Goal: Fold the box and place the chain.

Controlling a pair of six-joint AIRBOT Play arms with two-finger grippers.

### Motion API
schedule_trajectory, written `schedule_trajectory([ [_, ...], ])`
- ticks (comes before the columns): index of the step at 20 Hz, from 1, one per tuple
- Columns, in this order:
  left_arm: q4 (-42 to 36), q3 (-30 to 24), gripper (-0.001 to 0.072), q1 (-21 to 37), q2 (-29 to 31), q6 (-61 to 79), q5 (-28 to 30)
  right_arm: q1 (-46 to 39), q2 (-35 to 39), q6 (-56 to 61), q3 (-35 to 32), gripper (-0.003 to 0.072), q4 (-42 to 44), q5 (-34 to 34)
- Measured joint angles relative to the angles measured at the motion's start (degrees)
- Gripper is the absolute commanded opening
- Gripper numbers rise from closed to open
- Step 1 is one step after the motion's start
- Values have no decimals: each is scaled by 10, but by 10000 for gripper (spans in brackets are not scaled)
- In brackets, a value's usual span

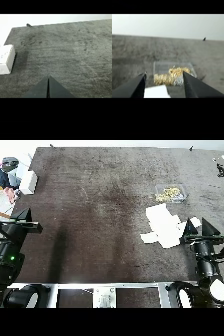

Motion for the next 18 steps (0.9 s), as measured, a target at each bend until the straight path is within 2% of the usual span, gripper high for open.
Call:
schedule_trajectory([
  [2,0,0,11,0,0,0,0,0,-22,0,29,505,0,-3],
  [3,0,0,11,0,0,0,0,0,-41,0,47,464,0,-4],
  [5,0,0,11,0,0,0,0,0,-96,1,92,465,0,-5],
  [11,0,0,11,0,0,0,0,-10,-345,2,274,464,6,8],
  [14,0,0,11,0,0,0,0,-72,-470,32,363,464,2,115],
  [18,0,0,11,0,0,0,0,-213,-603,124,471,463,-84,342],
])
